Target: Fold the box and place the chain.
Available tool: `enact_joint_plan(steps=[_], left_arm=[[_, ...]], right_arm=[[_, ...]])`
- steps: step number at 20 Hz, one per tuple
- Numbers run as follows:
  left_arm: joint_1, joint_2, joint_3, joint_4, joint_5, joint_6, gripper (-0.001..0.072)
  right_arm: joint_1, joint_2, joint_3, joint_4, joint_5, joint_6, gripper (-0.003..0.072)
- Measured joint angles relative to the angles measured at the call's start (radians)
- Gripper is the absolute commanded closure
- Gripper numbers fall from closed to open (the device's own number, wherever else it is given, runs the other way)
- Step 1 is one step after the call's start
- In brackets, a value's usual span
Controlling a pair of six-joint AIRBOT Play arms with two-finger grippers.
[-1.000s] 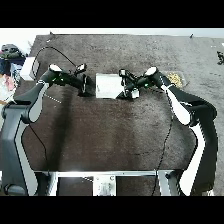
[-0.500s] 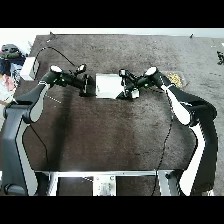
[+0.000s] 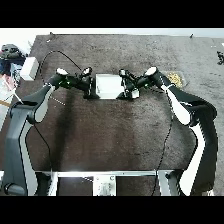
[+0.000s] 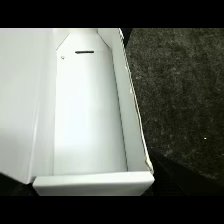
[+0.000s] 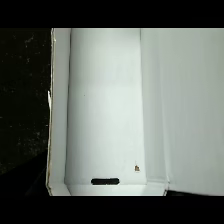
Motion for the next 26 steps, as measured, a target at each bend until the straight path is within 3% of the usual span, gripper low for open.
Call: enact_joint_plan(steps=[20, 22, 25, 26], left_arm=[[-0.004, -0.022, 0.0, -0.005, 0.036, 0.002, -0.0011], [-0.005, -0.023, 0.0, -0.008, 0.036, 0.002, 0.0077], [-0.005, -0.024, 0.0, -0.007, 0.035, 0.002, 0.0083], [-0.005, -0.024, 0.0, -0.006, 0.035, 0.002, 0.028]], right_arm=[[0.0, 0.0, 0.0, 0.0, 0.0, 0.0, 0.0219], [0.0, 0.0, 0.0, 0.0, 0.0, 0.0, 0.0219], [0.0, 0.0, 0.0, 0.0, 0.0, 0.0, 0.0219], [0.0, 0.0, 0.0, 0.0, 0.0, 0.0, 0.0219]])
